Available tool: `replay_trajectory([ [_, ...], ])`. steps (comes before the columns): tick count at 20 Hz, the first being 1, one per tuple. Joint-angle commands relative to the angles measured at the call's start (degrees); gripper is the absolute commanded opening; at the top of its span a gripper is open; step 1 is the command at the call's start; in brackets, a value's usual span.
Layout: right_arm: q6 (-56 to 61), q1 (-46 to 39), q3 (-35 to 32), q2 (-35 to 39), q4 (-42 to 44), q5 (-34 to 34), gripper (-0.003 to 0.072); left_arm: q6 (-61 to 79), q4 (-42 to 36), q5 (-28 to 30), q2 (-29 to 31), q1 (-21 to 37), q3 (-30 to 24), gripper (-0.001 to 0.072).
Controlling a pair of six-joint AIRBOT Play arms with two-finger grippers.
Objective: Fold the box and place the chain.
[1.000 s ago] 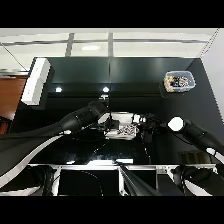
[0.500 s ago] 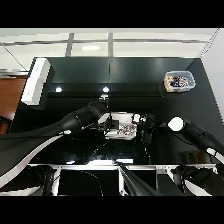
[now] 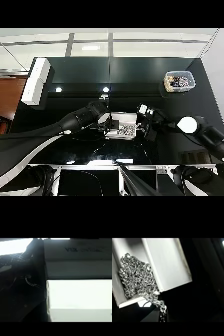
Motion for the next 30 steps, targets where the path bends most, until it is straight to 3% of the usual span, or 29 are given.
replay_trajectory([
  [1, 9.75, -0.02, 5.97, 3.98, -4.26, 10.29, 0.0016, 0.00, 0.00, 0.04, -0.02, 0.02, 0.02, 0.0027],
  [6, 16.26, -0.02, 19.89, 4.22, -0.83, 20.15, 0.0014, 0.00, 0.00, 0.07, -0.02, 0.02, 0.02, 0.0027],
  [10, 17.53, -0.02, 27.12, 4.22, 5.77, 21.59, 0.0008, 0.00, 0.00, 0.04, -0.02, 0.02, 0.02, 0.0027],
  [13, 17.92, -0.02, 27.12, 3.80, 14.64, 21.16, 0.0010, 0.00, 0.00, 0.04, -0.02, 0.02, 0.02, 0.0027],
  [15, 18.21, 0.28, 26.29, 2.97, 16.13, 20.15, 0.0011, 0.00, 0.00, 0.04, -0.02, 0.02, 0.02, 0.0027],
  [19, 19.32, 0.46, 18.82, -0.68, 16.46, 18.71, 0.0011, 0.00, 0.00, 0.04, -0.02, 0.02, 0.02, 0.0027],
  [23, 19.21, 0.42, 10.69, -3.78, 19.06, 12.70, 0.0030, 0.00, 0.00, 0.13, -0.02, 0.02, 0.02, 0.0027],
  [24, 19.23, 0.39, 10.29, -3.91, 17.99, 12.04, 0.0082, 0.00, 0.00, 0.11, -0.02, 0.02, 0.02, 0.0027],
  [25, 19.47, 0.26, 10.45, -3.78, 16.79, 12.07, 0.0407, 0.00, -0.02, 0.04, -0.02, 0.02, 0.02, 0.0027],
  [26, 19.93, -0.24, 10.69, -3.61, 16.24, 12.50, 0.0445, 0.00, -0.02, 0.07, -0.02, 0.02, 0.02, 0.0027],
  [30, 21.24, -8.17, 13.77, -1.68, 13.11, 22.60, 0.0443, -0.02, -0.04, 0.04, -0.02, 0.02, 0.02, 0.0027],
])
